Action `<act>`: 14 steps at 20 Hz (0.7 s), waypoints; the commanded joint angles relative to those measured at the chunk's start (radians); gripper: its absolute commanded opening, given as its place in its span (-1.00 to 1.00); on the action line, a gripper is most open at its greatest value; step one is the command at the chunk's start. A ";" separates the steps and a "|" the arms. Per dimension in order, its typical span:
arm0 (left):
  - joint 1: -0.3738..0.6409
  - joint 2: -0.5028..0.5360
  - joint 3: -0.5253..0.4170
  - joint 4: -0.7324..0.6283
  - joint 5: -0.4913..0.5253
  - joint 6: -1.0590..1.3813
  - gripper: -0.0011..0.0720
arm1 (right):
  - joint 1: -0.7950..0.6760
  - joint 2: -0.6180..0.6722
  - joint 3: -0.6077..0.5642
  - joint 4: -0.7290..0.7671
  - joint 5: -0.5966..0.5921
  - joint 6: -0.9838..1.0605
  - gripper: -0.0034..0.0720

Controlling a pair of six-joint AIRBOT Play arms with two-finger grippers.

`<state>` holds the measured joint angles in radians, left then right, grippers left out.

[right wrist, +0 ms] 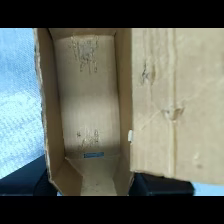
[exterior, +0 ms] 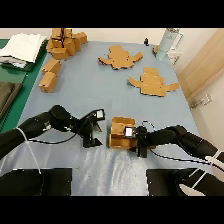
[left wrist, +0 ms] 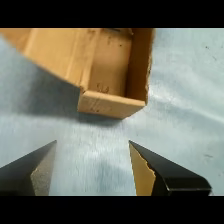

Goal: Fold the box.

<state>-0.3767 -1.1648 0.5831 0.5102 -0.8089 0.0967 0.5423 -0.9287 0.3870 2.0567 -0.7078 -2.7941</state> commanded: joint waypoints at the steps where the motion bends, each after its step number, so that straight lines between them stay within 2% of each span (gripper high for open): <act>1: -0.076 -0.063 -0.018 -0.114 0.126 0.169 0.92 | 0.000 0.000 0.000 0.000 0.000 0.000 0.42; 4: -0.105 -0.093 -0.009 -0.114 0.138 0.182 0.92 | 0.000 0.000 0.000 0.000 0.000 0.000 0.42; 14: -0.174 -0.101 -0.005 -0.105 0.181 0.202 0.91 | 0.000 0.000 0.000 0.000 0.000 0.000 0.42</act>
<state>-0.5301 -1.2629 0.5777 0.4046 -0.6399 0.2920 0.5423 -0.9287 0.3874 2.0567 -0.7078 -2.7941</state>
